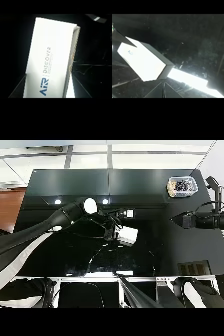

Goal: Fold the box and place the chain.

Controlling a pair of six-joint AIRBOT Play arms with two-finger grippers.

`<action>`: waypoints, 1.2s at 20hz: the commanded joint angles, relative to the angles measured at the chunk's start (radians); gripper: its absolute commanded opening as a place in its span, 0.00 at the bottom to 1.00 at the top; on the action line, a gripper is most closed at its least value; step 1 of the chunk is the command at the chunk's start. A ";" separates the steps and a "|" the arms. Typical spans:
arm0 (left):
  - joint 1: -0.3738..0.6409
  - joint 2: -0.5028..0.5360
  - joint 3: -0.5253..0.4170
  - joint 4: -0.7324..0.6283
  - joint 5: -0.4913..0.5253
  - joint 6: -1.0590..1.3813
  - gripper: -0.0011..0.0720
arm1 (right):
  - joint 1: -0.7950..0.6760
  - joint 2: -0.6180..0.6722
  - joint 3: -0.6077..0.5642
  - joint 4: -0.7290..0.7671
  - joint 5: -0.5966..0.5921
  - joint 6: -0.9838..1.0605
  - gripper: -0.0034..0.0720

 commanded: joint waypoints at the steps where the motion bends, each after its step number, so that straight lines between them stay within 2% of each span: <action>1: -0.012 -0.017 -0.001 -0.003 -0.005 0.002 0.98 | 0.000 0.001 0.001 0.000 0.000 0.000 0.06; 14: -0.022 -0.019 0.014 0.009 -0.010 0.001 0.97 | 0.000 0.001 0.001 0.000 0.005 0.000 0.06; 18: -0.021 -0.019 0.062 0.008 -0.035 0.000 0.98 | 0.000 0.001 0.001 0.000 0.005 0.000 0.06; 24: -0.021 -0.020 0.064 0.001 -0.069 0.000 0.97 | 0.000 0.001 0.001 0.000 0.008 0.000 0.06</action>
